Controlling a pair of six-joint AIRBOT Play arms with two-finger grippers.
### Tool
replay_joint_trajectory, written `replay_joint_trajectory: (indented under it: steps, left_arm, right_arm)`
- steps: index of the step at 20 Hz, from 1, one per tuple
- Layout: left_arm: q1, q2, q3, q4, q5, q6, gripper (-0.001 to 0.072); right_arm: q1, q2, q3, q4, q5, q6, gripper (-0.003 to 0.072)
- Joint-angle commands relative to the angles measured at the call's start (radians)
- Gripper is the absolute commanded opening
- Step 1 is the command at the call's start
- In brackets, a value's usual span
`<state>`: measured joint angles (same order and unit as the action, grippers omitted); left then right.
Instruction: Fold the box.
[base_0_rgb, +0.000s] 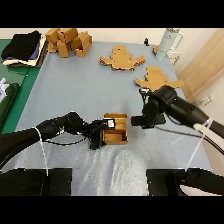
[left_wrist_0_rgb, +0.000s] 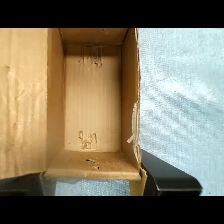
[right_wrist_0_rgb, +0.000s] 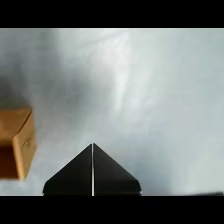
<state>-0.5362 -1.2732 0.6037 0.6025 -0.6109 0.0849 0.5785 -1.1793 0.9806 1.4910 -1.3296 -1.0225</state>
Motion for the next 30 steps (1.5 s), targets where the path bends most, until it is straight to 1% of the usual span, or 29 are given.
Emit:
replay_joint_trajectory:
  steps: [1, 2, 3, 4, 5, 6, 8, 9, 10, 11, 14, 17, 19, 21, 25, 28, 30]
  left_arm:
    - [0.0, 0.0, 0.0, 0.0, 0.0, 0.0, 0.0437]
    - [0.0, -0.001, 0.0, 0.0, 0.0, 0.0, 0.0437]
    - [0.0, 0.0, 0.0, 0.0, 0.0, 0.0, 0.0438]
    - [0.0, -0.001, 0.0, 0.0, 0.0, 0.0, 0.0437]
    - [0.0, -0.001, 0.0, 0.0, 0.0, 0.0, 0.0437]
    - [0.0, -0.001, 0.0, 0.0, 0.0, 0.0, 0.0437]
    - [0.0, 0.0, 0.0, 0.0, 0.0, 0.0, 0.0437]
    - [0.0, 0.0, 0.0, 0.0, 0.0, 0.0, 0.0437]
    - [0.0, -0.001, 0.0, 0.0, 0.0, 0.0, 0.0437]
    - [0.0, -0.001, 0.0, 0.0, 0.0, 0.0, 0.0437]
    - [0.0, -0.001, 0.0, 0.0, 0.0, 0.0, 0.0437]
    - [0.0, 0.0, 0.0, 0.0, 0.0, 0.0, 0.0437]
    - [0.0, 0.0, 0.0, 0.0, 0.0, 0.0, 0.0437]
    - [0.0, 0.0, 0.0, 0.0, 0.0, 0.0, 0.0437]
    - [0.0, 0.0, 0.0, 0.0, 0.0, 0.0, 0.0437]
    - [0.0, 0.0, 0.0, 0.0, 0.0, 0.0, 0.0438]
    - [0.0, 0.0, 0.0, 0.0, 0.0, 0.0, 0.0437]
  right_arm:
    - [-0.288, -0.108, 0.008, 0.416, 0.173, -0.505, 0.0004]
    - [-0.37, -0.16, 0.013, 0.656, 0.181, -0.688, 0.0003]
    - [-0.441, -0.22, 0.021, 0.876, 0.163, -0.859, 0.0004]
    - [-0.492, -0.277, 0.034, 1.03, 0.132, -0.967, 0.0004]
    - [-0.518, -0.326, 0.05, 1.122, 0.093, -1.039, 0.0003]
    - [-0.525, -0.373, 0.07, 1.178, 0.039, -1.103, 0.0003]
    - [-0.492, -0.43, 0.094, 1.212, -0.095, -1.203, 0.0002]
    - [-0.459, -0.434, 0.09, 1.213, -0.138, -1.251, 0.0002]
    - [-0.415, -0.427, 0.08, 1.21, -0.155, -1.294, 0.0002]
    - [-0.378, -0.411, 0.064, 1.207, -0.147, -1.32, 0.0002]
    - [-0.284, -0.329, -0.006, 1.183, -0.077, -1.36, 0.0002]
    - [-0.237, -0.199, -0.11, 1.13, 0.026, -1.403, 0.0002]
    - [-0.2, -0.1, -0.193, 1.099, 0.121, -1.434, 0.0003]
    - [-0.14, -0.003, -0.269, 1.052, 0.243, -1.451, 0.0004]
    - [0.016, 0.186, -0.382, 0.839, 0.545, -1.452, 0.0004]
    - [0.114, 0.272, -0.439, 0.7, 0.745, -1.455, 0.0004]
    - [0.161, 0.289, -0.451, 0.627, 0.818, -1.455, 0.0004]
